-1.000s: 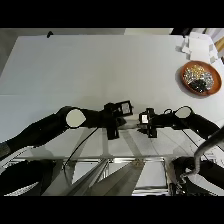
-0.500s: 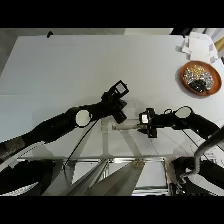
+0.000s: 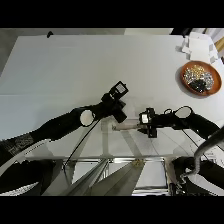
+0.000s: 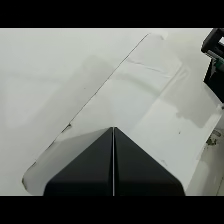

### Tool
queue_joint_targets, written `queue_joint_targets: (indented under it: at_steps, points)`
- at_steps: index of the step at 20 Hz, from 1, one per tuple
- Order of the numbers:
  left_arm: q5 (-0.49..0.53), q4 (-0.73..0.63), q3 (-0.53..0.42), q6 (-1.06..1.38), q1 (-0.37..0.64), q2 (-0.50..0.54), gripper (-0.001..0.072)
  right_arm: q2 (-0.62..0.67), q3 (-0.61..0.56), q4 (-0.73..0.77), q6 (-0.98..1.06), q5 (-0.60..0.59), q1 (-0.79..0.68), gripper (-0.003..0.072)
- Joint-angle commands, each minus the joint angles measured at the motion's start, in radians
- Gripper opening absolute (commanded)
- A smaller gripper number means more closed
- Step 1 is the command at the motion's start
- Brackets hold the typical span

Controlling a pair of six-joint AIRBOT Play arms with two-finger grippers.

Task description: Fold the box and place the chain.

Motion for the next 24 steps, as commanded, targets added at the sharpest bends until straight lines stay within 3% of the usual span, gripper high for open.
queue_joint_targets:
  at_steps: [1,8,14,24]
  points:
    - [0.0,0.001,0.0,0.0,-0.001,-0.021,0.0001,-0.001,0.0,0.0,0.0,0.001,0.0,0.0319]
    - [0.001,0.009,0.0,0.012,-0.001,-0.04,0.0006,-0.001,0.0,0.0,0.0,0.001,0.0,0.0319]
    - [-0.012,0.041,0.0,0.063,-0.001,0.006,0.0007,-0.001,0.0,-0.001,0.0,0.001,0.0,0.0319]
    - [-0.187,0.232,0.0,0.064,-0.001,0.137,0.0006,-0.001,0.0,0.0,0.0,0.001,0.0,0.0319]
